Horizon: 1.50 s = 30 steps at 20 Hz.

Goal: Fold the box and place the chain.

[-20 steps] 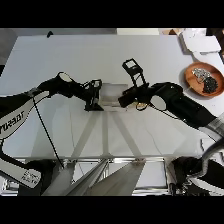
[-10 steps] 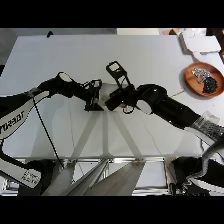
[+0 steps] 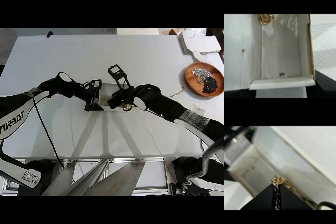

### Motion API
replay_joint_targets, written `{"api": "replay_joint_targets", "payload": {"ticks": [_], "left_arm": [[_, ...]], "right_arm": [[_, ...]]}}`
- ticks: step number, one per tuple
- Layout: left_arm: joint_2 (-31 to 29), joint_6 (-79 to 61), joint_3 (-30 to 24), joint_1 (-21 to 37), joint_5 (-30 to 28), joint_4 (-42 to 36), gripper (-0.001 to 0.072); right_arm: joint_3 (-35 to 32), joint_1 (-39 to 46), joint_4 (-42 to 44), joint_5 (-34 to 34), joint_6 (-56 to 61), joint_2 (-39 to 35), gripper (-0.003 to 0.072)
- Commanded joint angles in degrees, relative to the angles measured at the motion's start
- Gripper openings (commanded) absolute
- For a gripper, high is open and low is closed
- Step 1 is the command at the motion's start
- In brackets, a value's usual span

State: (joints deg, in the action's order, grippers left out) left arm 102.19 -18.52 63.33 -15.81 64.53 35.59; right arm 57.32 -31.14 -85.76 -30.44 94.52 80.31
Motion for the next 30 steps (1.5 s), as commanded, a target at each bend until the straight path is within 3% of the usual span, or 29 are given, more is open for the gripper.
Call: {"api": "replay_joint_targets", "payload": {"ticks": [1,2,4,5,10,12,15,18,21,22,23,24,30], "left_arm": [[0.00,-0.02,0.02,0.00,0.00,0.02,0.0274],[0.00,-0.02,0.02,0.00,0.00,0.02,0.0274],[0.00,-0.02,0.02,0.00,0.00,0.02,0.0274],[0.00,-0.02,0.02,0.00,0.00,0.02,0.0274],[0.00,-0.02,0.02,0.00,0.00,0.02,0.0274],[0.00,-0.02,0.02,0.00,0.00,0.02,0.0274],[0.00,-0.02,0.02,0.00,0.00,0.02,0.0274],[0.00,-0.02,0.02,0.00,0.00,0.02,0.0274],[0.00,-0.02,0.02,0.00,0.00,0.02,0.0274],[0.00,-0.02,0.02,0.00,0.00,0.02,0.0274],[0.00,-0.02,0.02,0.00,0.00,0.02,0.0274],[0.00,-0.02,0.02,0.00,0.00,0.02,0.0274],[0.00,-0.02,0.02,0.00,0.00,0.02,0.0274]], "right_arm": [[0.07,1.33,0.07,-1.64,1.44,0.98,0.0018],[0.07,1.20,0.11,-2.27,1.44,0.98,0.0035],[0.07,1.20,0.52,-3.72,1.44,0.92,0.0207],[0.09,1.20,0.50,-4.59,1.42,0.74,0.0247],[0.13,1.25,-0.17,-9.11,-3.50,-4.35,0.0254],[0.13,1.33,-1.90,-12.33,-5.88,-8.31,0.0302],[0.13,1.33,-6.23,-17.14,-13.53,-14.19,0.0315],[0.11,4.81,-7.02,-23.41,-27.63,-17.70,0.0457],[0.09,11.78,-6.75,-28.98,-38.93,-17.59,0.0483],[0.09,14.84,-6.08,-29.09,-42.07,-17.57,0.0489],[0.09,17.81,-4.39,-28.50,-44.44,-17.57,0.0570],[0.09,20.70,-2.69,-27.34,-46.29,-17.55,0.0594],[0.04,27.28,5.55,-24.90,-51.10,-12.20,0.0601]]}}
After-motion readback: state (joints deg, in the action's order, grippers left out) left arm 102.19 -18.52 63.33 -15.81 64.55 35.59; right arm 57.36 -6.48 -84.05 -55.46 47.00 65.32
